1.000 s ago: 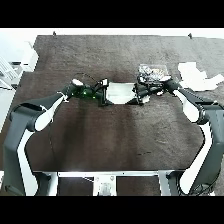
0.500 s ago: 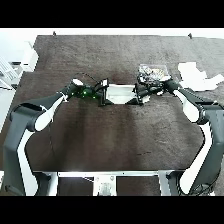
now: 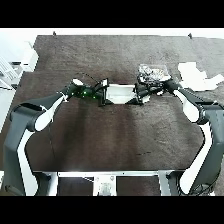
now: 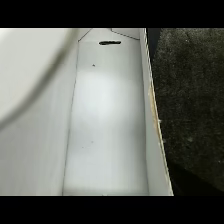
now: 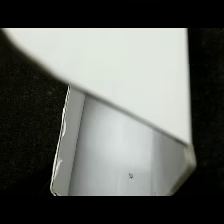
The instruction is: Fold the box and place the chain.
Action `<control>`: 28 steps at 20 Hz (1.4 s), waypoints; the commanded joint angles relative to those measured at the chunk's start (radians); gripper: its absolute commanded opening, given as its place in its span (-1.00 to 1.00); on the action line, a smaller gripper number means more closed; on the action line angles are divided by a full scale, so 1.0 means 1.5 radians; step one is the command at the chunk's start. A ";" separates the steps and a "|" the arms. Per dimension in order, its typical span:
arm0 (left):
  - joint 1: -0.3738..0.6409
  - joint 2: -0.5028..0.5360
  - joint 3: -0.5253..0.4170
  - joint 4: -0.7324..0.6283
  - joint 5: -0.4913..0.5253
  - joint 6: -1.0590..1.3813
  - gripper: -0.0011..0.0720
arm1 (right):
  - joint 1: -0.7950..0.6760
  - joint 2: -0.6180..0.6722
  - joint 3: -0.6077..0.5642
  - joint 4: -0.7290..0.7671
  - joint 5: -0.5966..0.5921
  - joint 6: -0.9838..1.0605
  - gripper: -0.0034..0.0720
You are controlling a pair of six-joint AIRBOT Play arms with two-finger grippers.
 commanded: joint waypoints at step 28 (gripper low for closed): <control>0.001 0.001 0.001 0.000 0.006 -0.001 -0.08 | -0.075 0.046 0.001 -0.065 0.065 0.081 0.89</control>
